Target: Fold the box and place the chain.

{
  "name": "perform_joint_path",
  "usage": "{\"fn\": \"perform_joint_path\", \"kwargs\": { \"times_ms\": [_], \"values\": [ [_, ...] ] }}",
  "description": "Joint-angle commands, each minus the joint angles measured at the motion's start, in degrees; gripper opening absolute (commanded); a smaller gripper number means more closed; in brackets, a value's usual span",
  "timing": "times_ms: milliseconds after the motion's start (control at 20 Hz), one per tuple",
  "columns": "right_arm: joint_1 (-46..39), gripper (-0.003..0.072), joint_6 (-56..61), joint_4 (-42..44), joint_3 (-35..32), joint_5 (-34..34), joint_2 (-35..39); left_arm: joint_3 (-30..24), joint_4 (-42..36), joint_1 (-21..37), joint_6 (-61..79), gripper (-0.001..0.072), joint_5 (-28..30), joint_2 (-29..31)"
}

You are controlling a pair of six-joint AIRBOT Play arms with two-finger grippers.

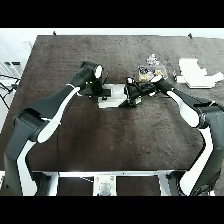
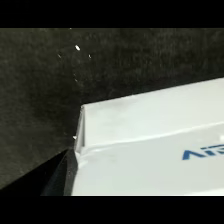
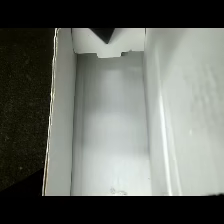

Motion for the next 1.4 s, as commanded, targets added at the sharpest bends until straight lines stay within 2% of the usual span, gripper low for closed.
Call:
{"fn": "perform_joint_path", "kwargs": {
  "times_ms": [0, 100, 150, 200, 1150, 1200, 1250, 1350],
  "values": [
    [0.04, 0.0583, -0.02, -0.02, 0.00, 0.02, 0.00, 1.05, 1.49, 0.07, -0.94, 0.0483, -0.42, 0.02],
    [0.04, 0.0584, -0.02, -0.02, 0.00, 0.02, 0.00, 1.01, 1.79, 0.07, -1.05, 0.0483, -0.48, 0.02],
    [0.04, 0.0583, -0.02, -0.02, 0.00, 0.02, 0.00, 1.01, 1.81, 0.07, -1.09, 0.0452, -0.55, 0.02],
    [0.04, 0.0583, -0.02, -0.02, 0.00, 0.02, 0.00, 1.01, 1.79, 0.04, -1.07, 0.0360, -0.70, 0.00],
    [0.04, 0.0583, -0.02, -0.02, 0.00, 0.02, 0.00, 0.42, 1.75, 0.00, 0.15, 0.0345, -3.28, -1.64],
    [0.04, 0.0583, -0.02, 0.00, 0.00, 0.02, 0.00, 0.42, 2.08, 0.00, 0.17, 0.0298, -3.41, -1.64],
    [0.04, 0.0584, -0.02, -0.02, 0.00, 0.02, 0.00, 0.42, 2.08, 0.00, 1.01, 0.0200, -3.43, -1.64],
    [0.04, 0.0584, -0.02, -0.02, 0.00, 0.02, 0.00, 0.42, 2.01, 0.00, 1.14, 0.0152, -3.50, -1.64]
  ]
}}
